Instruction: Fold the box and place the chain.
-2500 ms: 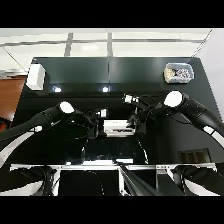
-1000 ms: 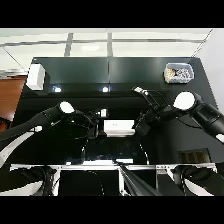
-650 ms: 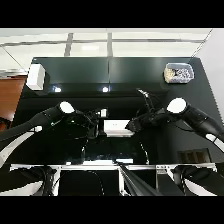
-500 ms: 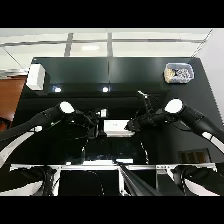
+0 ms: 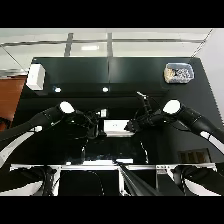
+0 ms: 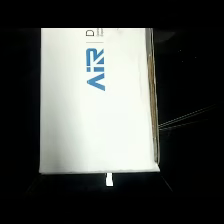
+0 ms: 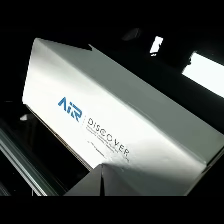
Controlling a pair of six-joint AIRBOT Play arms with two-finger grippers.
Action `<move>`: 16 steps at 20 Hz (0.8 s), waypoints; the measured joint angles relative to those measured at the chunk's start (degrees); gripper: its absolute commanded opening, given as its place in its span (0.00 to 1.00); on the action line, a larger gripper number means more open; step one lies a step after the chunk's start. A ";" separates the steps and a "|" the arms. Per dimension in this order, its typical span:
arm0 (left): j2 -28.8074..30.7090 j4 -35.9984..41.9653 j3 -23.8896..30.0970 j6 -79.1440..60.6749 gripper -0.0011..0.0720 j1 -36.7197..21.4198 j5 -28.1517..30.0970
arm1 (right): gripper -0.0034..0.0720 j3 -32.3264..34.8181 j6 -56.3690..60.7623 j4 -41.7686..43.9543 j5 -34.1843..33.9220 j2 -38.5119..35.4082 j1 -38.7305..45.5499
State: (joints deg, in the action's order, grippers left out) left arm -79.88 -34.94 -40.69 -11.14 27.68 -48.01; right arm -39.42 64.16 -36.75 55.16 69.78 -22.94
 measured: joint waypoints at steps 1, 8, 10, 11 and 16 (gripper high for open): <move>0.00 0.00 0.00 0.02 0.63 0.00 0.00 | 0.06 0.00 0.02 -0.07 -0.04 0.04 0.00; 0.00 0.04 -0.07 0.35 0.63 0.00 -0.07 | 0.06 -3.80 0.17 -1.70 8.96 -3.34 3.61; 0.15 -0.90 -0.70 2.21 0.71 0.00 -0.74 | 0.06 -5.27 0.24 -2.38 13.07 -7.65 7.13; 0.31 -1.95 -1.44 3.76 0.97 -0.07 -1.53 | 0.06 -5.77 0.66 -3.19 14.01 -10.40 9.38; 0.87 -10.51 -8.17 13.00 1.00 -0.17 -10.82 | 0.06 -6.71 5.27 -15.06 20.55 -22.60 20.13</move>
State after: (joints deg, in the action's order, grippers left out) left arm -79.00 -45.45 -48.86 1.87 27.51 -58.83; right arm -46.13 69.43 -51.81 75.70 47.18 -2.81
